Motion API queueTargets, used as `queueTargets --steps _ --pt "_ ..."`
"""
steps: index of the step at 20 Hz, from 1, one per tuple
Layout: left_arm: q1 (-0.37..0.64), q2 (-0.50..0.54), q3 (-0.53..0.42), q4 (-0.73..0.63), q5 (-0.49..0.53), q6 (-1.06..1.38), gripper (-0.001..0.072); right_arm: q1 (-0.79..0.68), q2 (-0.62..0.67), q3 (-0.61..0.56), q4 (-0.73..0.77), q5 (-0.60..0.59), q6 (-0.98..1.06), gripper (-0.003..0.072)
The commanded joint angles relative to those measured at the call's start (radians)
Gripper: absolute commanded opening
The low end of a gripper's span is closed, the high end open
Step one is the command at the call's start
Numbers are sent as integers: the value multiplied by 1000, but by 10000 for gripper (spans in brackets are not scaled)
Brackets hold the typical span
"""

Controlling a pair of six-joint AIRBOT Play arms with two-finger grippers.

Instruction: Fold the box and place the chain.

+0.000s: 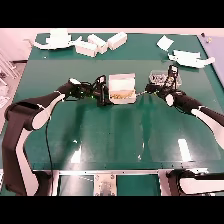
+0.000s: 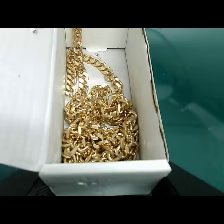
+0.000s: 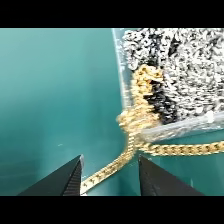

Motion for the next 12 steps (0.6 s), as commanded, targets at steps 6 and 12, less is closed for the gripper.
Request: queueTargets --steps 6,12 --pt "1 1 0 0 0 0 466 -50 -55 21 1 -79 32 365" --pt "1 1 0 0 0 0 466 -26 -122 101 27 -85 56 365"
